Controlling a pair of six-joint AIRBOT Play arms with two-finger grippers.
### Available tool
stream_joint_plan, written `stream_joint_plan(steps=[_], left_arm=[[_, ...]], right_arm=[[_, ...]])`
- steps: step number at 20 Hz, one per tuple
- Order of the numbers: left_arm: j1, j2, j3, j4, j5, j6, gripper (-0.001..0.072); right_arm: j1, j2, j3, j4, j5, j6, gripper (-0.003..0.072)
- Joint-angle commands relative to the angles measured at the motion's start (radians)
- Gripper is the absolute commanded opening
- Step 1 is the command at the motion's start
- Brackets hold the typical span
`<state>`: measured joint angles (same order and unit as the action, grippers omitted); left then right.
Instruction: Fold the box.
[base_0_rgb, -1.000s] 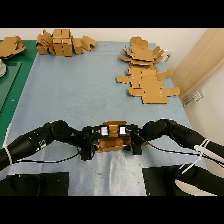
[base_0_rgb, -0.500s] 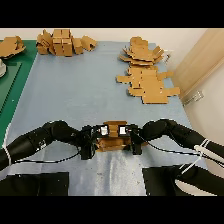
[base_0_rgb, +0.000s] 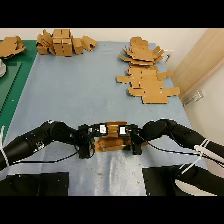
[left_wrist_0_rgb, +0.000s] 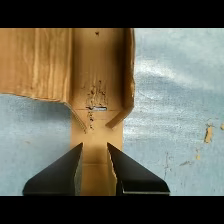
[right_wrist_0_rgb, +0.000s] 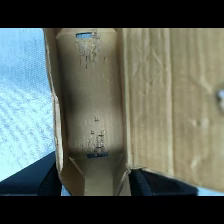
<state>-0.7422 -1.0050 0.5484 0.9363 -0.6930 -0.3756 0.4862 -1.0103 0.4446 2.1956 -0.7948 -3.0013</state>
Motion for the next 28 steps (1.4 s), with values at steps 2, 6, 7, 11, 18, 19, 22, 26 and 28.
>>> stream_joint_plan(steps=[2, 6, 7, 11, 18, 19, 22, 26, 28], left_arm=[[-0.009, 0.001, 0.001, -0.002, 0.029, -0.007, 0.0261], [-0.068, -0.003, 0.001, 0.0, 0.033, -0.007, 0.0371], [-0.069, -0.01, 0.001, -0.001, 0.04, -0.01, 0.0577], [-0.069, -0.035, 0.001, -0.001, 0.073, -0.011, 0.0578], [-0.1, -0.039, 0.021, -0.005, 0.125, -0.011, 0.0358], [-0.1, -0.045, 0.023, -0.005, 0.132, -0.011, 0.0356], [-0.1, -0.06, 0.024, -0.016, 0.131, -0.011, 0.0117], [-0.1, -0.061, 0.024, -0.016, 0.137, -0.01, 0.0103], [-0.1, -0.061, 0.024, -0.021, 0.137, -0.01, 0.0039]], right_arm=[[0.001, 0.0, 0.0, 0.0, 0.0, 0.0, 0.047], [0.001, 0.0, 0.0, 0.0, 0.0, 0.0, 0.047], [0.001, 0.0, 0.0, 0.0, 0.0, 0.0, 0.047], [0.001, 0.0, 0.0, 0.0, 0.0, 0.0, 0.047], [0.001, 0.0, 0.0, 0.001, 0.0, 0.0, 0.047], [0.001, 0.0, 0.0, 0.001, 0.0, 0.0, 0.047], [0.001, 0.0, 0.0, 0.001, 0.0, 0.0, 0.047], [0.001, 0.0, 0.0, 0.001, 0.0, 0.0, 0.047], [0.001, 0.0, 0.0, 0.001, 0.0, 0.0, 0.047]])
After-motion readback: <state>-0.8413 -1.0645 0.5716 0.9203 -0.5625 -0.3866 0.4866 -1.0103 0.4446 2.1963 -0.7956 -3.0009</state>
